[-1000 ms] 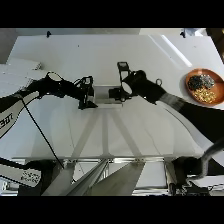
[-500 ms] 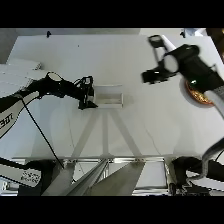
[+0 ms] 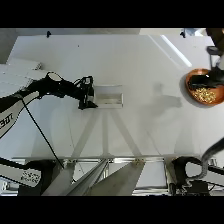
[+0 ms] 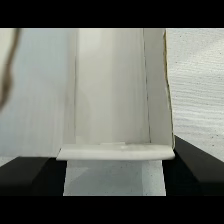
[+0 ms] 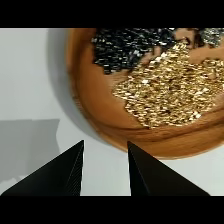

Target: Fold the box and place the chain.

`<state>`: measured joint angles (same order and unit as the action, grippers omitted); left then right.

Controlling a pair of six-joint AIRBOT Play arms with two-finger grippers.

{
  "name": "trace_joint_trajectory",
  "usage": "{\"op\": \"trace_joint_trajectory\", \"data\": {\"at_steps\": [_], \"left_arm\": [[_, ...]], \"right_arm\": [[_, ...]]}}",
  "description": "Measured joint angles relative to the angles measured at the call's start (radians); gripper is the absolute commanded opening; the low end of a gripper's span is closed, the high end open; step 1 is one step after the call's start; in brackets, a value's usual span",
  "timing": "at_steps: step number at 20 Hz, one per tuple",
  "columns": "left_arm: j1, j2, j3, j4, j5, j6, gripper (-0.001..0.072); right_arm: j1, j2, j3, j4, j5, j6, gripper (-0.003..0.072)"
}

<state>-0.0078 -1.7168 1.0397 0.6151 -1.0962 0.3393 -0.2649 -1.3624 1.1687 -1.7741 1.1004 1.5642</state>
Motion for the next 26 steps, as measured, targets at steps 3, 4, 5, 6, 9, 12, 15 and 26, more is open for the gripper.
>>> {"op": "trace_joint_trajectory", "data": {"at_steps": [3,4,5,6,9,12,15,26], "left_arm": [[0.000,0.000,0.000,0.000,0.000,0.000,0.0174],[0.000,0.000,0.000,0.000,0.000,0.000,0.0174],[0.000,0.000,0.000,0.000,0.000,0.000,0.0174],[0.000,0.000,0.000,0.000,0.000,0.000,0.0174],[0.000,0.000,0.000,0.000,0.000,0.000,0.0174],[0.000,0.000,0.000,0.000,0.000,0.000,0.0174],[0.000,0.000,0.000,0.000,0.000,0.000,0.0174],[0.000,0.000,0.000,0.000,0.001,0.000,0.0174]], "right_arm": [[-0.114,-0.041,-0.011,0.000,-0.045,-0.030,0.0473],[-0.140,-0.060,-0.012,-0.003,-0.059,-0.037,0.0473],[-0.159,-0.077,-0.013,-0.003,-0.077,-0.041,0.0473],[-0.174,-0.098,-0.014,-0.005,-0.090,-0.044,0.0473],[-0.196,-0.158,-0.016,-0.010,-0.120,-0.050,0.0471],[-0.205,-0.209,-0.016,-0.011,-0.144,-0.053,0.0457],[-0.208,-0.233,-0.016,-0.014,-0.192,-0.054,0.0263],[-0.180,-0.219,-0.018,0.005,-0.199,-0.055,0.0009]]}}
